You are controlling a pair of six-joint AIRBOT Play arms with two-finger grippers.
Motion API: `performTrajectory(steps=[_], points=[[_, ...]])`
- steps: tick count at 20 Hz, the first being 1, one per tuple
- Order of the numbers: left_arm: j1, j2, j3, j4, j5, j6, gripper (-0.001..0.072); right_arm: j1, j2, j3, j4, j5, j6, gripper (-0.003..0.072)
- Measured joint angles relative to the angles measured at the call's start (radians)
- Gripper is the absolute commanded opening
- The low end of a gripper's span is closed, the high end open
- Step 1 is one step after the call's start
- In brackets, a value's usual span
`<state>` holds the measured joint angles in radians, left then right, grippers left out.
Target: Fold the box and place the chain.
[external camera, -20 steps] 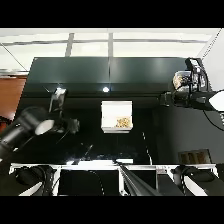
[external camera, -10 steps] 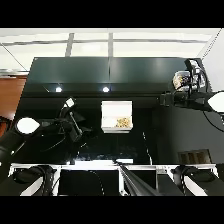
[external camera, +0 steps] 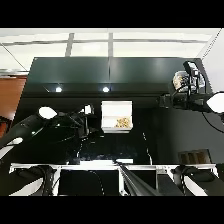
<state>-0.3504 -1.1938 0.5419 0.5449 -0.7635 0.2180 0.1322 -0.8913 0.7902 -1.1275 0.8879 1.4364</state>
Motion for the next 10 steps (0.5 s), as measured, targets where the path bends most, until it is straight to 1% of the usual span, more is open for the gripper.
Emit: performTrajectory(steps=[3, 10], points=[[-0.003, -0.065, 0.023, -0.022, -0.019, 0.029, 0.0714, 0.000, -0.001, 0.000, 0.001, 0.003, 0.000, 0.0378], [-0.014, -0.122, 0.063, -0.037, -0.028, 0.048, 0.0713, 0.000, -0.001, 0.000, 0.000, 0.021, 0.004, 0.0378]])
